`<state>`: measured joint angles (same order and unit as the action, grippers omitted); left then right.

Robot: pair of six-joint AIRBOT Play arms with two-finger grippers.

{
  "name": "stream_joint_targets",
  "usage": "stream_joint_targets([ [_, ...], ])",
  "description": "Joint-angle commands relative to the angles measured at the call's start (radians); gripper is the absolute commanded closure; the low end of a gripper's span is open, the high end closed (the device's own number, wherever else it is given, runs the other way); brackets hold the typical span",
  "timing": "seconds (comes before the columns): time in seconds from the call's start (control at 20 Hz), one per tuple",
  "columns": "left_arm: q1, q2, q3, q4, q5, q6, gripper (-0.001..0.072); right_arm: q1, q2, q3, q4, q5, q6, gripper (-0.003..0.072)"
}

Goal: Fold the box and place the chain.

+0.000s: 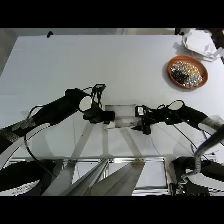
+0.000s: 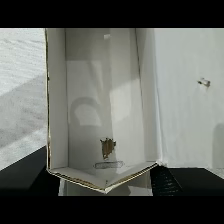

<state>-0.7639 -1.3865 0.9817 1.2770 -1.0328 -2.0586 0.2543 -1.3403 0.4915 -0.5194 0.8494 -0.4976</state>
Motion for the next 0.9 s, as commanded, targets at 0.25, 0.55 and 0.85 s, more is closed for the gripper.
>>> stream_joint_targets([
  [0.25, -0.071, -0.055, 0.057, 0.110, -0.045, -0.216, 0.0320, 0.000, 0.000, 0.001, 0.000, 0.000, 0.000, 0.0229],
  [0.55, -0.096, -0.115, 0.058, 0.112, -0.045, -0.227, 0.0320, 0.000, 0.000, 0.001, 0.000, 0.000, 0.000, 0.0229],
  [0.85, -0.097, -0.140, 0.058, 0.112, 0.007, -0.258, 0.0474, 0.000, 0.000, 0.001, 0.000, 0.000, 0.000, 0.0229],
])
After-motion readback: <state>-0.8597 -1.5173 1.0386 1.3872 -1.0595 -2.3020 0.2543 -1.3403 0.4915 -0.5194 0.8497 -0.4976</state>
